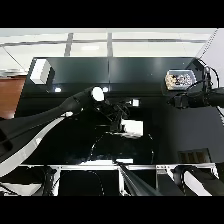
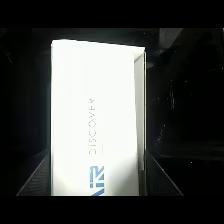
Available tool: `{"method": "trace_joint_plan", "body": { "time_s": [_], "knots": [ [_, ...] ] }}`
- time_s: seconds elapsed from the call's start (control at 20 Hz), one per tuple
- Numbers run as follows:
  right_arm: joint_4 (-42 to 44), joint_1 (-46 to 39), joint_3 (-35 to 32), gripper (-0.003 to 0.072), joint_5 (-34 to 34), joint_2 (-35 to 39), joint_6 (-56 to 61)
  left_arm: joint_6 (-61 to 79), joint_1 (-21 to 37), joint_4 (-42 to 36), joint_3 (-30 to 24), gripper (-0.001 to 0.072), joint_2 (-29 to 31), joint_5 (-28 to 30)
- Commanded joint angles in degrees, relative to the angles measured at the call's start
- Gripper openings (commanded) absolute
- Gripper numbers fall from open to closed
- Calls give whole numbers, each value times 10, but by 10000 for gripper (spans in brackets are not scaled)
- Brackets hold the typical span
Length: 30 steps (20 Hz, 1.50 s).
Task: Fold the box and place the chain.
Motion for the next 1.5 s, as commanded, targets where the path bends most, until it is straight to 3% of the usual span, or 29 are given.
{"method": "trace_joint_plan", "body": {
  "time_s": [0.0,0.15,0.35,0.55,0.6,0.65,0.7,0.85,1.1,1.3,1.45],
  "knots": [
    [0,0,0,13,0,0,0,4,-16,32,1,713,0,9],
    [0,0,0,14,0,0,0,2,-33,32,1,713,-1,60],
    [-4,0,0,14,-11,0,3,-16,-85,24,1,713,-4,176],
    [-73,0,0,13,-62,0,52,-68,-106,25,1,710,-24,182],
    [-94,-2,0,13,-72,0,68,-83,-106,24,1,659,-24,181],
    [-112,-2,0,14,-78,0,78,-101,-105,28,4,367,-20,179],
    [-127,-2,0,13,-80,0,86,-116,-101,46,10,238,-12,172],
    [-137,-2,0,14,-80,0,89,-222,-70,139,25,238,43,139],
    [-137,-2,0,13,-79,0,89,-462,76,341,24,238,194,5],
    [-137,-2,0,14,-80,0,89,-628,258,437,12,238,269,-116],
    [-137,-1,0,14,-82,0,89,-661,417,443,-56,238,296,-103]
  ]
}}
